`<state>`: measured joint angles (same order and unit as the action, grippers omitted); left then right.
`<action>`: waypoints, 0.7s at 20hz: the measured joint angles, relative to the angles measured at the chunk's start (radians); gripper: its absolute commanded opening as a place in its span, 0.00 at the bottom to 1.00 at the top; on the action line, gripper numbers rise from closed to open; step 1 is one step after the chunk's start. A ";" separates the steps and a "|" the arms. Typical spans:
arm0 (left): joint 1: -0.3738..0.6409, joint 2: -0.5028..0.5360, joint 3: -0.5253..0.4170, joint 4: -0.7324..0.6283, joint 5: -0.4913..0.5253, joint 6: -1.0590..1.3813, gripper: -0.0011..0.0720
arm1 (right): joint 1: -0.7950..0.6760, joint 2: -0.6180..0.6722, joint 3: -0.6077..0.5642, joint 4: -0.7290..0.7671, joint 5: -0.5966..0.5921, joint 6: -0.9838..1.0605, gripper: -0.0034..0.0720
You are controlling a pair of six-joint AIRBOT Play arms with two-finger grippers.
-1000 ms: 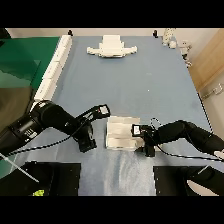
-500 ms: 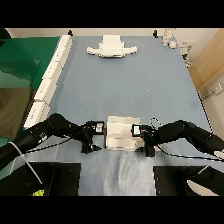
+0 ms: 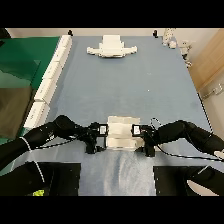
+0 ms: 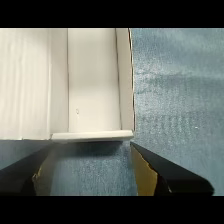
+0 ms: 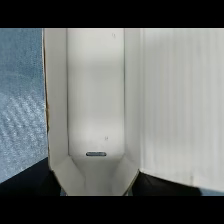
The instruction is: Fold the box.
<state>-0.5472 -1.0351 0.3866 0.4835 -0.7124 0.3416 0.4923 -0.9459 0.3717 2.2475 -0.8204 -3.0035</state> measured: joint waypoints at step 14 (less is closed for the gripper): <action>-0.073 -0.068 0.018 -0.091 0.053 0.010 0.95 | 0.000 0.000 0.000 -0.001 0.000 0.000 0.75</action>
